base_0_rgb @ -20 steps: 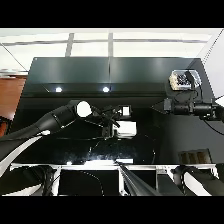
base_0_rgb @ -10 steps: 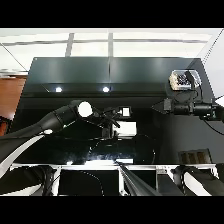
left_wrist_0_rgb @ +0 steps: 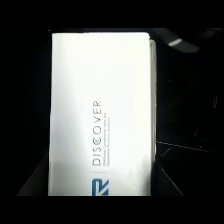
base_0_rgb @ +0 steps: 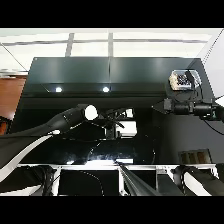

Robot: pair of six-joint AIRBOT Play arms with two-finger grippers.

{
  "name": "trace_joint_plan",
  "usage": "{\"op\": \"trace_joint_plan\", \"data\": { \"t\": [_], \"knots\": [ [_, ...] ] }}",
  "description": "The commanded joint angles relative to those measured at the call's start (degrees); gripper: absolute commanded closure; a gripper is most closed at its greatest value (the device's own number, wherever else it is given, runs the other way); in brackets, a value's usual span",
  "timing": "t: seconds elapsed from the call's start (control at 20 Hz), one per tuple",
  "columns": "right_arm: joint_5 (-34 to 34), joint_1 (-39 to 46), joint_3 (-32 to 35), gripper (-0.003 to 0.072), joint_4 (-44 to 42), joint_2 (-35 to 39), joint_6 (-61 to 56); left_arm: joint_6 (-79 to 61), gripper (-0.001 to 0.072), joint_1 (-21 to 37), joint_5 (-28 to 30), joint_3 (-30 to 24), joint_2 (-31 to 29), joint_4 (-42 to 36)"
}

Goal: Fold the box and place the chain.

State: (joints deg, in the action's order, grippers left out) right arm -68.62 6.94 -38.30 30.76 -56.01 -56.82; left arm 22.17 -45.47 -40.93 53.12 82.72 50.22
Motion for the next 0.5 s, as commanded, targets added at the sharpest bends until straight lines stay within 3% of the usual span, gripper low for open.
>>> {"op": "trace_joint_plan", "data": {
  "t": [0.0,0.1,0.15,0.2,0.35,0.45],
  "knots": [
    [0.31,0.02,-0.04,0.0651,-0.02,0.04,-0.02,3.15,0.0001,-1.22,2.75,0.00,1.77,1.14],
    [0.24,0.02,-0.04,0.0651,-0.02,0.04,-0.02,6.10,0.0052,-1.16,2.23,0.09,1.90,4.83],
    [0.26,0.02,-0.04,0.0651,-0.02,0.04,-0.02,8.85,0.0227,-0.85,1.07,0.50,1.90,7.63],
    [0.26,0.02,-0.04,0.0651,-0.02,0.04,-0.02,12.74,0.0354,-0.28,-0.85,1.31,1.88,11.26],
    [0.28,0.02,-0.04,0.0650,-0.02,0.04,0.00,26.62,0.0373,5.46,-8.22,5.31,1.73,22.58],
    [0.31,0.02,-0.04,0.0650,-0.02,0.04,0.00,29.77,0.0372,13.29,-11.39,8.17,1.66,24.70]
  ]
}}
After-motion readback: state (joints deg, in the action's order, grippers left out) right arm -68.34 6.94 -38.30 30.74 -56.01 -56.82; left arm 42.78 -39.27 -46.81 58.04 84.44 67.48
